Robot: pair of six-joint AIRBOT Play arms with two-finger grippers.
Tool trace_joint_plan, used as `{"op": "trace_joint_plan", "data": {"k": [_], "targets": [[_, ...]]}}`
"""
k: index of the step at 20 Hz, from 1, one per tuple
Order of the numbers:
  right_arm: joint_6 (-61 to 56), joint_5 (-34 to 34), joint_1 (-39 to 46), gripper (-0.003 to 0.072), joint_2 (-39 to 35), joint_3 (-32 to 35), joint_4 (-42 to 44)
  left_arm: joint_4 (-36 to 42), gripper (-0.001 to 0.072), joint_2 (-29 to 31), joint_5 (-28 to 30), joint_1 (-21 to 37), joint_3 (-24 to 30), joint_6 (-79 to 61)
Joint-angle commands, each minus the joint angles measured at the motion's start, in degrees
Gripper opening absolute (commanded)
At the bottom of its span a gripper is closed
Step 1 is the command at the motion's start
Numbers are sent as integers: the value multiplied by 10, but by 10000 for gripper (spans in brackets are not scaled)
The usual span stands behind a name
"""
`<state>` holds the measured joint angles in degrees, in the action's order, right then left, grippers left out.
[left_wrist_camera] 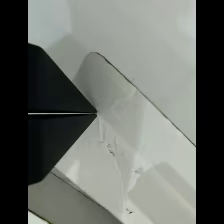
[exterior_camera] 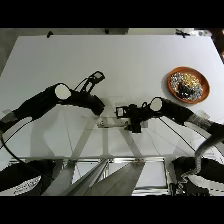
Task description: Fold the box and place the chain.
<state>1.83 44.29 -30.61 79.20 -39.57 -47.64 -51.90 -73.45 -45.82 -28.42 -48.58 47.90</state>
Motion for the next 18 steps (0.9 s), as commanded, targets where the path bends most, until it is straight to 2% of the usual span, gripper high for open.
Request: {"op": "trace_joint_plan", "data": {"k": [1,4,7,12,13,14,16,18], "targets": [[0,0,0,549,0,0,0,-75,4,60,-68,15,0,-14],[0,0,0,549,0,0,0,-168,4,124,-164,23,0,-37],[0,0,0,549,0,0,0,-175,4,153,-247,24,0,-127],[0,0,0,549,0,0,0,-158,16,142,-238,24,39,-227],[0,0,0,549,0,0,0,-152,46,134,-235,23,49,-251],[0,0,0,549,0,0,0,-138,114,123,-224,23,56,-273],[0,0,0,549,0,0,0,-103,310,99,-169,23,66,-300],[0,0,0,549,0,0,0,-90,399,71,-121,19,71,-338]]}}
